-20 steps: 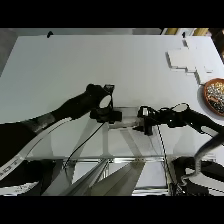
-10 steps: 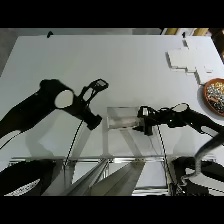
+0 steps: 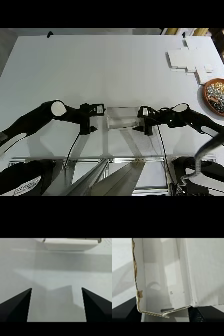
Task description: Fold the box and place the chain.
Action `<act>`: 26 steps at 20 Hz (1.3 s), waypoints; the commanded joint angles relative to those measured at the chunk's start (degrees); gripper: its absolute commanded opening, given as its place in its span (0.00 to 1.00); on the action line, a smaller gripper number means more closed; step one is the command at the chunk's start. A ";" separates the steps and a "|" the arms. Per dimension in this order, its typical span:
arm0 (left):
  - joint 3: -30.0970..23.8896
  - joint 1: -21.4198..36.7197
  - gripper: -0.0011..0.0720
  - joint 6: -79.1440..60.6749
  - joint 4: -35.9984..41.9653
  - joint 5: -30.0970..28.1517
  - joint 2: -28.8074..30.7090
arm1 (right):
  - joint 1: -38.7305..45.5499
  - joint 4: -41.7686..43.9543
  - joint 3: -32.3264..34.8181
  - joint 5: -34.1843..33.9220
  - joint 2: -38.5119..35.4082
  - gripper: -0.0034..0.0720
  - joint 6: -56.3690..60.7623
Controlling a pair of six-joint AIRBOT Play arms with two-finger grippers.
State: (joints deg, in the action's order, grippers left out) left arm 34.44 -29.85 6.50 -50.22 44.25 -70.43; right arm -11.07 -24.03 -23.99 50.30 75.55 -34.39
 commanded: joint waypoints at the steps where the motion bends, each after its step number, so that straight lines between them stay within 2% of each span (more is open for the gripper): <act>1: -1.11 0.09 0.97 -19.58 15.34 -4.83 -6.16 | 0.00 0.00 0.02 0.02 0.04 0.59 0.02; 5: -1.09 0.09 0.98 -23.52 23.69 -4.57 -6.54 | 0.00 0.02 0.02 0.00 0.04 0.59 0.02; 14: -1.16 -1.31 0.98 -27.36 26.23 -2.05 -6.54 | 0.00 0.02 0.02 0.02 0.04 0.59 0.02; 20: -2.99 0.00 0.97 -29.57 28.20 0.17 -6.51 | 0.00 0.02 0.02 0.02 0.04 0.59 0.02; 26: -5.51 2.45 0.98 -37.70 34.99 0.57 -6.62 | 0.00 0.02 0.02 0.02 0.04 0.59 0.02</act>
State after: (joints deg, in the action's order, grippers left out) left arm 30.00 -28.18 -27.09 -18.76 44.51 -76.97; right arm -11.07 -24.03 -23.99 50.30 75.57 -34.37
